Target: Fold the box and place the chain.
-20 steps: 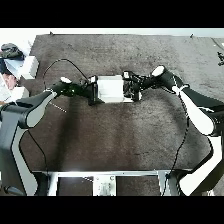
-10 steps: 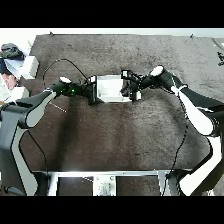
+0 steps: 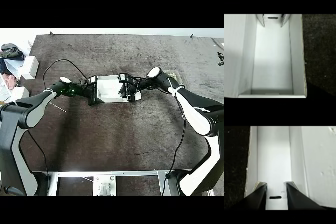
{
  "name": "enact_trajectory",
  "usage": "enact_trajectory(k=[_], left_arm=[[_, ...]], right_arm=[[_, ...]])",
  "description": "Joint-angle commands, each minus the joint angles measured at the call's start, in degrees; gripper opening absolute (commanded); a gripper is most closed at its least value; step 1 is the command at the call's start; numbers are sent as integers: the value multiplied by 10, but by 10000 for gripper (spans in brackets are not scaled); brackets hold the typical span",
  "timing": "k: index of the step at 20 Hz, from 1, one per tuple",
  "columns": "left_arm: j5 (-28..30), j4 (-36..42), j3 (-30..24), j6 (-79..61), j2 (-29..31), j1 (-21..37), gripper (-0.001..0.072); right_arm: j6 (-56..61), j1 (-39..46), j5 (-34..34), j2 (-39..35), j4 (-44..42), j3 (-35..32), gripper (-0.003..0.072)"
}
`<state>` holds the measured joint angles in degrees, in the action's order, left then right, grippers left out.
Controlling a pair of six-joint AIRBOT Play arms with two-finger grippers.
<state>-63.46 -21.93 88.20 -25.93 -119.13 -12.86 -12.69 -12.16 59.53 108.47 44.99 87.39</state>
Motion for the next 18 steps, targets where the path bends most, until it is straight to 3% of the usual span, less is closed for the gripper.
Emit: enact_trajectory(k=[1,2,9,10,11,14,15,18], left_arm=[[0,0,0,0,0,0,418],[0,0,0,0,0,0,418],[0,0,0,0,0,0,418],[0,0,0,0,0,0,419],[0,0,0,0,0,0,418],[0,0,0,0,0,0,418],[0,0,0,0,0,0,418],[0,0,0,0,0,0,418]], right_arm=[[-9,-1,2,2,2,0,380],[-9,-1,2,2,2,0,492],[-15,-1,2,2,4,0,497],[-15,0,2,2,4,0,711],[-14,0,2,2,4,0,715],[-14,0,2,2,10,0,678],[-14,0,2,2,16,0,512],[13,0,2,-1,41,1,412]])
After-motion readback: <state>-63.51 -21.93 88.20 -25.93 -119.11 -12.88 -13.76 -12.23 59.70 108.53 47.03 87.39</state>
